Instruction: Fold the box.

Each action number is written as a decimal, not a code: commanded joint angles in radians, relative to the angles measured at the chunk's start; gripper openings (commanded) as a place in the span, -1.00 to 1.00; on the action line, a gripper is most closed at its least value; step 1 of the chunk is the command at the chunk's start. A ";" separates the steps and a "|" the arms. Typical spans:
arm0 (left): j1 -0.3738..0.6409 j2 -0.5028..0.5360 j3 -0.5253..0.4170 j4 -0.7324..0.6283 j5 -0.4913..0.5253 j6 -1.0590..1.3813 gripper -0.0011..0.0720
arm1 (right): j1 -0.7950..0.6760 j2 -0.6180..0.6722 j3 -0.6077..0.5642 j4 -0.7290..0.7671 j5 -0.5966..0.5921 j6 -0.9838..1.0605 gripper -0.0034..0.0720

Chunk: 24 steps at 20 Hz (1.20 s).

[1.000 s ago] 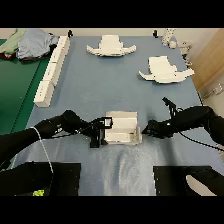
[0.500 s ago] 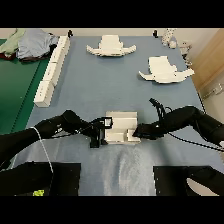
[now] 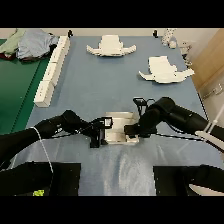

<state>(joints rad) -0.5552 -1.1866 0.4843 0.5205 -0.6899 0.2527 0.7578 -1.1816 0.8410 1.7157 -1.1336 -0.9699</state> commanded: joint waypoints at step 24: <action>0.000 0.000 0.000 0.000 0.000 0.000 0.42 | 0.135 -0.184 0.114 -0.191 -0.112 0.367 -0.91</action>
<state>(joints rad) -0.5552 -1.1866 0.4843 0.5217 -0.6899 0.2535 0.8921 -1.3651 0.9550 1.5261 -1.2606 -0.6037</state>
